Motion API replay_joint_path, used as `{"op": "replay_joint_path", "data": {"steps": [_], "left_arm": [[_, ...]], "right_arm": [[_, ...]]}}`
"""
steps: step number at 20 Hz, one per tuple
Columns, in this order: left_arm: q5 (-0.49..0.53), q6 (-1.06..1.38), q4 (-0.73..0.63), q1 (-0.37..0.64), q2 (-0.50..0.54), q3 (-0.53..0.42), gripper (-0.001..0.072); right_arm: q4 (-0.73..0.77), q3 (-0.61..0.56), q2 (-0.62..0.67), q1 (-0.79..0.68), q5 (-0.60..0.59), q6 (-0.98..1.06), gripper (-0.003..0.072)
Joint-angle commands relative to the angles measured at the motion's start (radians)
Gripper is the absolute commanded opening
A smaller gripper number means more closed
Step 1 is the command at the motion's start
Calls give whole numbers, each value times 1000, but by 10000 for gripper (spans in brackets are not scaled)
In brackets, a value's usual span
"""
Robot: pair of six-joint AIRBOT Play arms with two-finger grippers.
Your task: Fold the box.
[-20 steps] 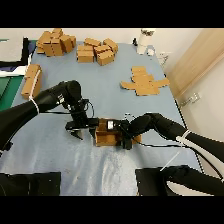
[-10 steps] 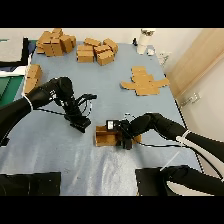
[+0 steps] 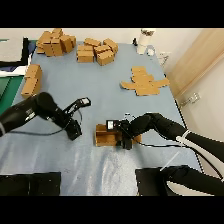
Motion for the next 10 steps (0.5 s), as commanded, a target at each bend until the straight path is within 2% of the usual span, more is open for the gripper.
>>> {"op": "replay_joint_path", "data": {"steps": [1,2,3,7,10], "left_arm": [[97,615,-245,42,110,-179,30],[113,735,-303,41,111,-209,330],[145,803,-368,34,108,-236,696],[262,828,-438,1,71,-254,696],[270,847,-437,-31,22,-253,696]], "right_arm": [[-2,0,0,0,0,0,523],[-2,0,0,0,0,0,523],[-2,0,0,0,0,0,524],[-2,0,0,0,0,0,524],[-2,0,0,0,0,0,524]]}}
